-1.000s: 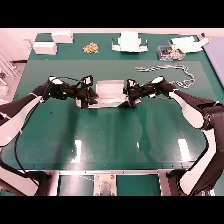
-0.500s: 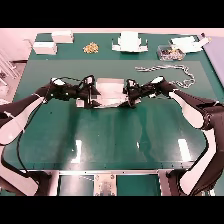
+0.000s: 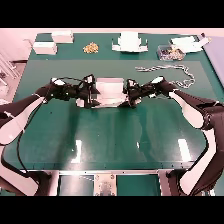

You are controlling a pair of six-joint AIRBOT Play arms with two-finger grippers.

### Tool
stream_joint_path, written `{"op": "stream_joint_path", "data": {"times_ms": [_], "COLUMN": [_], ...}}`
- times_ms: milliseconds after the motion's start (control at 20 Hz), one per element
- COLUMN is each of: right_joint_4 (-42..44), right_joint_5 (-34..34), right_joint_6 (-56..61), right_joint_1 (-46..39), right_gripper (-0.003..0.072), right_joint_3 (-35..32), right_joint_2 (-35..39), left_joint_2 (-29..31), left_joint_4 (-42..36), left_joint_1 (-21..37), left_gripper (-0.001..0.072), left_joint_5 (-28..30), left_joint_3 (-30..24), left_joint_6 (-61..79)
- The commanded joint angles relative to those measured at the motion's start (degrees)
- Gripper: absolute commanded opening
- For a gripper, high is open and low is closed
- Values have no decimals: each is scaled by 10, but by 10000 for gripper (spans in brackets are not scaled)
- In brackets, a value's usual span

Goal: Fold the box and place the chain.

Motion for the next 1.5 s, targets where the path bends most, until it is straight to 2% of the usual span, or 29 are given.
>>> {"op": "stream_joint_path", "data": {"times_ms": [0,50,100,150,200,400,650,950,1100,1300,1450], "right_joint_4": [0,0,0,0,0,0,0,0,0,0,0], "right_joint_5": [1,1,1,1,1,1,1,1,1,1,1], "right_joint_6": [0,0,0,0,0,0,0,0,0,0,0], "right_joint_1": [0,0,0,0,0,0,0,0,0,0,0], "right_gripper": [570,570,570,570,570,570,570,570,570,570,570], "right_joint_3": [0,0,0,0,0,0,0,0,0,0,0], "right_joint_2": [0,0,0,0,0,0,0,0,0,0,0], "left_joint_2": [0,0,0,0,0,4,4,6,30,50,54], "left_joint_4": [5,14,21,21,20,-6,-84,-75,26,193,228], "left_joint_1": [3,5,9,15,22,60,127,176,175,175,175], "left_gripper": [339,291,289,226,65,58,18,16,15,15,15], "left_joint_5": [5,12,22,22,18,-22,-115,-107,-49,-58,-61], "left_joint_3": [1,1,1,1,1,1,1,1,1,-1,-1], "left_joint_6": [20,28,30,32,34,34,23,-227,-375,-577,-622]}}
